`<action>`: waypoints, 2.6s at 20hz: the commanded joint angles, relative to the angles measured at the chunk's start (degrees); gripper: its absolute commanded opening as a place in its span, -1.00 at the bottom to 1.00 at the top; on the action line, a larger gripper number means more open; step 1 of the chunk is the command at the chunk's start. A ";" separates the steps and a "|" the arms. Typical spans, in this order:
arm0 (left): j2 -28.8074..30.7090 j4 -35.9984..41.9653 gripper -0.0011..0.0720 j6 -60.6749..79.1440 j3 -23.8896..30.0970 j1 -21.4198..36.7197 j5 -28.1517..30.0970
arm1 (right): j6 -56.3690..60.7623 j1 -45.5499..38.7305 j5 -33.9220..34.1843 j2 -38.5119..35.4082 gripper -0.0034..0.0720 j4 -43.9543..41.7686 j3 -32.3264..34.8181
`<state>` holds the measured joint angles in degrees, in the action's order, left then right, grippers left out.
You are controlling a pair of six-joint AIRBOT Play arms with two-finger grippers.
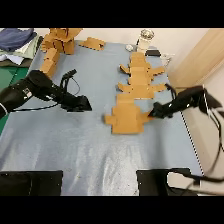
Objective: Fold the box.
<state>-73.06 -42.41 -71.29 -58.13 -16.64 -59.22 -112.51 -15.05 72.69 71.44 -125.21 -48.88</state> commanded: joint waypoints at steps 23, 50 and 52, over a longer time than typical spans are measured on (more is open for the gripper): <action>-20.26 18.56 -0.17 26.36 2.58 3.80 -15.76 | 18.58 49.31 -37.86 -30.38 -0.91 3.54 32.37; -12.98 9.29 -0.94 48.22 -6.08 -7.65 -6.38 | 25.64 41.35 -30.84 -30.42 -0.90 17.42 13.60; -10.67 4.44 -0.94 49.68 -6.08 -10.60 -2.78 | 25.38 41.44 -28.41 -30.38 -0.91 10.43 13.16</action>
<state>-87.02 -32.05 -24.95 -63.57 -23.57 -69.30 -87.39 26.94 39.94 41.04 -109.10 -32.88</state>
